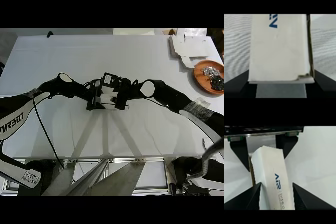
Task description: Fold the box and place the chain.
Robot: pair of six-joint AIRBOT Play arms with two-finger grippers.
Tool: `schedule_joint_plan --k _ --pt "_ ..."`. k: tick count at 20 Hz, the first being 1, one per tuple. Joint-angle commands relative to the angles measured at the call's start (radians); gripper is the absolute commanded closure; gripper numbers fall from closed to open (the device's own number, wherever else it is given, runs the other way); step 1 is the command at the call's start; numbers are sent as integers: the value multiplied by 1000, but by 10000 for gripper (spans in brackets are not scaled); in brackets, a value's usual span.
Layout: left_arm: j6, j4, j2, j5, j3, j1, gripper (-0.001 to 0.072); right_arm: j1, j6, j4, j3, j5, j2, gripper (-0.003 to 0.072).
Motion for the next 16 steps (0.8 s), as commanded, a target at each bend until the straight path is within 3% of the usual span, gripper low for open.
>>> schedule_joint_plan --k 1,6,16 --pt "2 2 0 -3 0 0 375 1 -2 -6 -3 -42 7 252" --pt "2 2 0 -3 0 0 375 1 -2 -6 -16 -10 11 397" --pt "2 2 0 -3 0 0 375 1 0 -2 -27 71 11 394"
